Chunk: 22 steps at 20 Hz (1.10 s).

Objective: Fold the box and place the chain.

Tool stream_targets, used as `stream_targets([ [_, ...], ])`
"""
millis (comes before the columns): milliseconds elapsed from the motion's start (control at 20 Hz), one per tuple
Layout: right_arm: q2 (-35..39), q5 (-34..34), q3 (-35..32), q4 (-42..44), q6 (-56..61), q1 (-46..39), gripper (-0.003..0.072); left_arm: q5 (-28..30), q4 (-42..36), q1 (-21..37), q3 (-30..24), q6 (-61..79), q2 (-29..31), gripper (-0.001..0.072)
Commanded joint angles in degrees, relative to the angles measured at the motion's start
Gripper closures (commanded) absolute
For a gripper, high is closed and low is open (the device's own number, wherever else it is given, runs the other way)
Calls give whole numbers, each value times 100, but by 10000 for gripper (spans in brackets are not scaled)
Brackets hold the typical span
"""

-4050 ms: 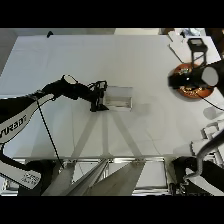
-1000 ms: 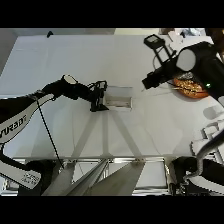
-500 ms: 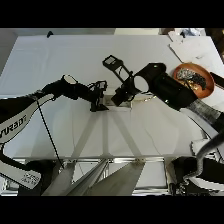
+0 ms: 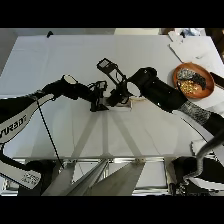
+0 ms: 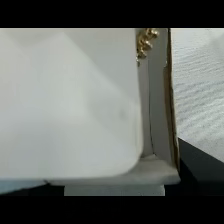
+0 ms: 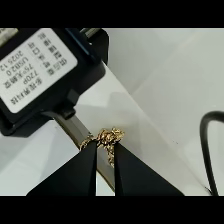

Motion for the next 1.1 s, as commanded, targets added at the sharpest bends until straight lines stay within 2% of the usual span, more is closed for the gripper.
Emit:
stream_targets([
  [0, 22, 140, 2, -63, 31, -4, 674, 0, 2, -4, 2, 2, 4, 433],
  [100, 20, 118, 2, -79, 33, -15, 669, 0, 2, -4, 2, 2, 4, 433],
  [150, 20, 96, 2, -118, 33, -15, 612, 0, 2, -4, 2, 2, 4, 433],
  [200, 20, 61, 2, -127, 33, -17, 444, 0, 2, -4, 2, 2, 4, 433],
  [250, 22, 50, 2, -129, 33, -15, 329, 0, 2, -4, 2, 2, 4, 433],
  [450, 57, 68, 2, -236, 61, -15, 326, 0, 2, -4, 2, 2, 4, 433],
  [700, 619, 271, 2, -1849, 879, -109, 328, 0, 2, -4, 2, 2, 4, 433],
  [850, 1102, 540, 2, -2323, 1233, -791, 330, 0, 2, -4, 2, 2, 4, 433],
  [1050, 1307, 1434, 2, -2306, 1222, -2374, 315, 0, 2, -4, 2, 2, 4, 433],
])
